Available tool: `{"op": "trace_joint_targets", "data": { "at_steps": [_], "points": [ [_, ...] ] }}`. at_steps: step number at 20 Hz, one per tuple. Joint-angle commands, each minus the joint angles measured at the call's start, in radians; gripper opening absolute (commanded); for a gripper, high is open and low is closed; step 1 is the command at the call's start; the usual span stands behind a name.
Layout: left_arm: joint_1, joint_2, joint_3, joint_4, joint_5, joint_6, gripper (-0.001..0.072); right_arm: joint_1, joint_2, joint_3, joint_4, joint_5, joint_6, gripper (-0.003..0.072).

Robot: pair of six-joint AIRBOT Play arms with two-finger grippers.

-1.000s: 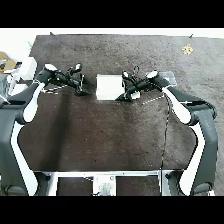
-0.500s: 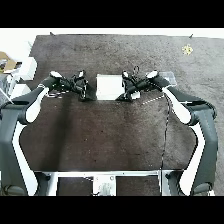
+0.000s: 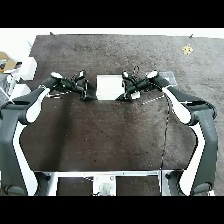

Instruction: Fold the box and place the chain.

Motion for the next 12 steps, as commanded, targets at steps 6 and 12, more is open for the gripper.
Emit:
{"op": "trace_joint_targets", "data": {
  "at_steps": [6,12],
  "points": [
    [-0.042,-0.001,-0.002,0.003,0.064,-0.026,0.0705,0.001,0.000,0.000,0.000,0.000,0.001,0.0384],
    [-0.052,-0.002,-0.004,0.005,0.138,-0.024,0.0705,0.001,0.000,0.000,0.000,0.000,0.001,0.0385]
  ]
}}
